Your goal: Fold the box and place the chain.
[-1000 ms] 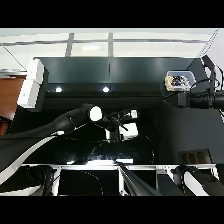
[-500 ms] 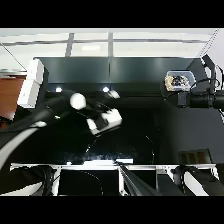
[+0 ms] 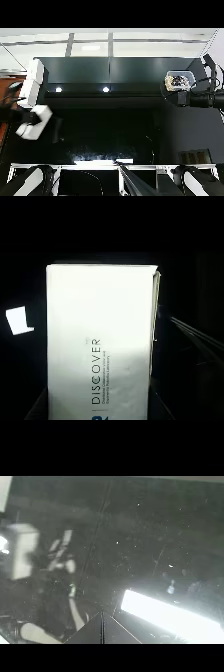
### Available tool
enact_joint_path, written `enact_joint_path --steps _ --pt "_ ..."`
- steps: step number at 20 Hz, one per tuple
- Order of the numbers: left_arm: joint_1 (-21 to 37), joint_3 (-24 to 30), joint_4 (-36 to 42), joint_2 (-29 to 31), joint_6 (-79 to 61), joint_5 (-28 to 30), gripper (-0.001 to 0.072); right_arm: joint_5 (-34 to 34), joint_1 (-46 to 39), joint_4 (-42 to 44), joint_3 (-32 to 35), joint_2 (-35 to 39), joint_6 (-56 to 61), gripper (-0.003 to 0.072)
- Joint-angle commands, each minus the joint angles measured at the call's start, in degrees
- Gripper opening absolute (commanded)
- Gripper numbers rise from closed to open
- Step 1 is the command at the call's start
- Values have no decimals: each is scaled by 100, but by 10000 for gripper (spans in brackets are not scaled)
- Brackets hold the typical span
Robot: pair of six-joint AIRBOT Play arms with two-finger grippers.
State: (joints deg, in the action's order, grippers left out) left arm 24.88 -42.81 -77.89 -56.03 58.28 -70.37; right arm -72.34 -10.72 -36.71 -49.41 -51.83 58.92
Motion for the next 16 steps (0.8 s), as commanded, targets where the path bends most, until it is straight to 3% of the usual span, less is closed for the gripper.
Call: enact_joint_path --steps 1,4,7,12,16 --pt "1733 240 -743 155 13 61 351 81 0 2 -4 7 4 12" --pt "2173 129 -107 -72 -444 839 352 72 0 26 -4 7 4 12" --pt "2138 -188 802 -835 -1661 693 351 9 0 24 -4 7 57 13" --pt "1735 -673 649 -1408 -1779 1602 352 -4 0 17 -4 7 439 13" --pt "1596 -1043 911 -1902 -1947 1438 351 -15 0 -22 -4 7 540 13"
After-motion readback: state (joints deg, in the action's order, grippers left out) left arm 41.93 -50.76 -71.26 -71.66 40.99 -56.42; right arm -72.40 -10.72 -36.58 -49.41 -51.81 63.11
